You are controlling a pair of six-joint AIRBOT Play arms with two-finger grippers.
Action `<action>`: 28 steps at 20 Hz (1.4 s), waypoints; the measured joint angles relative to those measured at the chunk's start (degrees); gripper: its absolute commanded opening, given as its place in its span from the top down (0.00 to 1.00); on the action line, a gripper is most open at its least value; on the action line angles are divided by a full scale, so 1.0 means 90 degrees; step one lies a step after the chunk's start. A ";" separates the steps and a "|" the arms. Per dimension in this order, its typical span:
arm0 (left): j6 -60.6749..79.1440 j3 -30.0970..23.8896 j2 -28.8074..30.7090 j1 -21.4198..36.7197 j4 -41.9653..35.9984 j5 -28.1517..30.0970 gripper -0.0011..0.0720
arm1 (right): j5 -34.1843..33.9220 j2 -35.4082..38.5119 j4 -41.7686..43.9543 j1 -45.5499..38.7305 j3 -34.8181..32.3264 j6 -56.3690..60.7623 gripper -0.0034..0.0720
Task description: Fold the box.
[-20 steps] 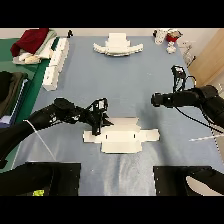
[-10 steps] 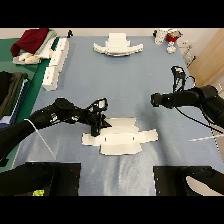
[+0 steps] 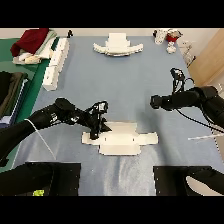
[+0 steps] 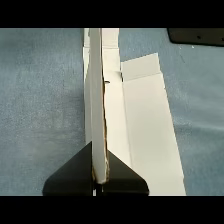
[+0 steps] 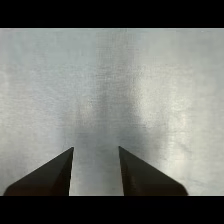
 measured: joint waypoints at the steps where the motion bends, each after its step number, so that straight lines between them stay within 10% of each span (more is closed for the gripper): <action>1: 0.0000 0.0000 0.0000 0.0000 0.0010 -0.0015 0.96 | -0.0041 0.0000 0.0022 0.0000 0.0000 0.0000 0.44; 8: -0.0010 0.0000 0.0000 0.0000 0.0024 -0.0056 0.96 | -0.0537 0.0000 0.0398 0.0005 0.0002 -0.0005 0.95; 16: -0.0005 0.0000 0.0000 0.0000 0.0027 -0.0061 0.96 | -0.2108 0.0160 0.0755 0.0835 0.0002 -0.0359 0.95; 23: 0.0000 0.0000 0.0000 0.0000 0.0027 -0.0061 0.96 | -0.2827 0.0826 0.0437 0.3534 -0.0058 0.0486 0.95; 24: 0.0000 0.0000 0.0000 0.0000 0.0027 -0.0061 0.96 | -0.2693 0.0872 0.0330 0.4082 -0.0121 0.0459 0.86; 26: 0.0000 0.0000 0.0000 0.0000 0.0027 -0.0061 0.96 | -0.2295 0.0879 -0.0041 0.5088 -0.0279 0.0202 0.20; 28: 0.0000 0.0000 0.0000 0.0000 0.0027 -0.0061 0.96 | -0.1892 0.0753 -0.0559 0.5807 -0.0401 -0.0029 0.18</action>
